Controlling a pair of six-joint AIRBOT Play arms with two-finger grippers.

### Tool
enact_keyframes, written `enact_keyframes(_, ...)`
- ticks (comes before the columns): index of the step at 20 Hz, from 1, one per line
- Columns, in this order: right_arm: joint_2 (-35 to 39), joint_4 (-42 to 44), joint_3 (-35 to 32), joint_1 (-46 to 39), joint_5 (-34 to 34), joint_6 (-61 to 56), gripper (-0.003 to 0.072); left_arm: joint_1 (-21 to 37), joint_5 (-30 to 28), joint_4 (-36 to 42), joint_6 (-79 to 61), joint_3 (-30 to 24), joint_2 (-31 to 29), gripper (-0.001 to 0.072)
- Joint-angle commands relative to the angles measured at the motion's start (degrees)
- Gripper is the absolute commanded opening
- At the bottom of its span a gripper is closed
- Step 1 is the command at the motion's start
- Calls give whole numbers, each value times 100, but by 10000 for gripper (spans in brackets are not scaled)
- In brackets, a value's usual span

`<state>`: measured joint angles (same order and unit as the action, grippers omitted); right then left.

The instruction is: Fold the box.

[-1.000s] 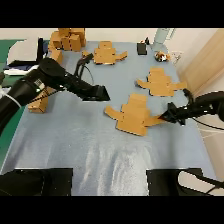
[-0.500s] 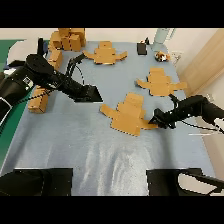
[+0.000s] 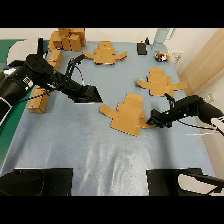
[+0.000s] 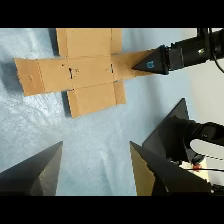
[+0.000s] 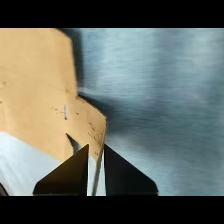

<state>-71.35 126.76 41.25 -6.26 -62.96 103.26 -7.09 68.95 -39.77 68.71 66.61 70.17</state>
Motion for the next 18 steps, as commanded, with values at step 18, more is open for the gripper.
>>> enact_keyframes(18, 1268, 247, -264, 2162, 1062, 1423, 3, 595, -398, 542, -968, 0, 2022, 635)
